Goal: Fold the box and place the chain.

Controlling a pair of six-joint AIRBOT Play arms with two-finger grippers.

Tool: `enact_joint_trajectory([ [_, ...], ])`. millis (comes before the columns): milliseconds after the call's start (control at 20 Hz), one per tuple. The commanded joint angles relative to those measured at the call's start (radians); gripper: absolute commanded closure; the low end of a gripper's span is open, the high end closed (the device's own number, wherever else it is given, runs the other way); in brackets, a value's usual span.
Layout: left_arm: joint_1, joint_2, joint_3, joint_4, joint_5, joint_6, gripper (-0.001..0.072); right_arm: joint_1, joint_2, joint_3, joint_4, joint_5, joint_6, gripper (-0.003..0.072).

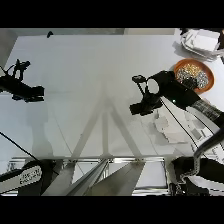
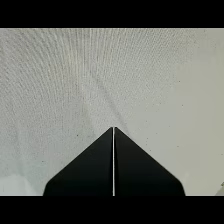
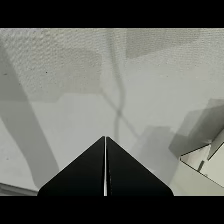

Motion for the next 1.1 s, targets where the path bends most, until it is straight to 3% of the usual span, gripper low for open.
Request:
enact_joint_trajectory([
  [0,0.001,0.000,0.000,0.000,0.000,0.000,0.0700,0.001,0.001,0.000,0.004,-0.005,0.000,0.0670],
  [100,0.001,0.000,0.000,0.000,0.001,0.000,0.0700,-0.002,0.001,0.008,0.003,-0.008,-0.126,0.0671],
  [200,0.001,0.000,0.000,0.000,0.000,0.000,0.0700,-0.024,0.001,0.056,-0.014,0.092,-0.259,0.0673],
  [300,0.001,0.000,0.000,0.000,0.000,0.000,0.0700,-0.093,0.002,0.126,-0.095,0.206,-0.269,0.0673],
  [450,0.001,0.000,0.000,0.000,0.001,0.000,0.0700,-0.277,0.039,0.185,-0.201,0.269,-0.273,0.0673],
  [700,0.001,0.000,0.000,0.000,0.000,0.000,0.0700,-0.635,0.120,0.187,-0.258,0.349,-0.381,0.0670],
  [900,0.001,0.000,0.000,0.000,0.001,0.000,0.0700,-0.876,0.123,0.187,-0.259,0.259,-0.381,0.0664],
  [950,0.001,0.000,0.000,0.000,0.000,0.000,0.0700,-0.924,0.121,0.187,-0.249,0.232,-0.381,0.0562],
  [1000,0.001,0.000,0.000,0.000,0.001,0.000,0.0700,-0.972,0.110,0.187,-0.220,0.211,-0.384,0.0338],
  [1050,0.001,0.000,0.000,0.000,0.001,0.000,0.0700,-1.014,0.090,0.186,-0.172,0.205,-0.410,0.0204],
])
